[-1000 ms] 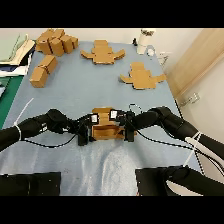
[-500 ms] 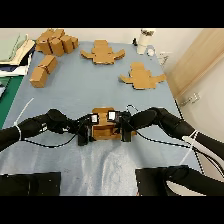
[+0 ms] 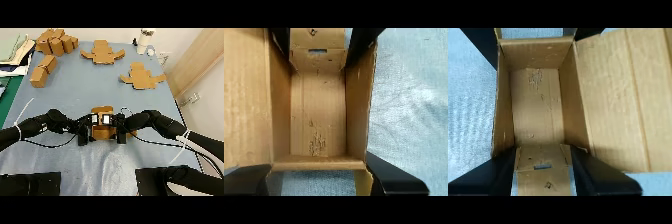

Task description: Fold the box.

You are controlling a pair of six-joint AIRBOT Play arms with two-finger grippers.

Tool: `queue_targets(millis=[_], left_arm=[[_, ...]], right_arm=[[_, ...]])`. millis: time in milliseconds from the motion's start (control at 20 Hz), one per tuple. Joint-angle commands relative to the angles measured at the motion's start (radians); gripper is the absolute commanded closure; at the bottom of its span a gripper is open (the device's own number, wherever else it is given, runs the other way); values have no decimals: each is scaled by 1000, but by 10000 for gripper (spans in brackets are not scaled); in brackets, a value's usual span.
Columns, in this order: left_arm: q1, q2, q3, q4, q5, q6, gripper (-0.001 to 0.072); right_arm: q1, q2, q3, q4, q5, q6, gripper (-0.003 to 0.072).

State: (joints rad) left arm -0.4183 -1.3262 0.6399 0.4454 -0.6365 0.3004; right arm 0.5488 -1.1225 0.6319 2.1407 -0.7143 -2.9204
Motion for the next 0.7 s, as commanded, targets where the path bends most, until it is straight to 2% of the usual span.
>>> queue_targets(millis=[0, 250, 300, 400, 450, 500, 550, 650], left_arm=[[0, -1, 1, -1, 0, -2, 248], [0, -1, 1, -1, 0, -2, 247], [0, -1, 1, -1, 0, -2, 247], [0, -1, 1, -1, 0, -2, 247], [0, -1, 1, -1, 0, -2, 247], [0, -1, 1, -1, 0, -2, 248], [0, 0, 1, -1, 0, -2, 247], [0, -1, 1, -1, 0, -2, 247]], right_arm=[[8, -6, -1, 6, 2, 6, 107], [6, 29, 0, -44, -40, 82, 122], [6, 45, -1, -89, -60, 143, 232], [6, 81, -1, -224, -114, 341, 506], [6, 97, 0, -315, -124, 508, 584], [5, 113, 0, -454, -129, 705, 616], [5, 129, 0, -587, -146, 857, 684], [5, 171, 8, -802, -220, 1107, 682]])
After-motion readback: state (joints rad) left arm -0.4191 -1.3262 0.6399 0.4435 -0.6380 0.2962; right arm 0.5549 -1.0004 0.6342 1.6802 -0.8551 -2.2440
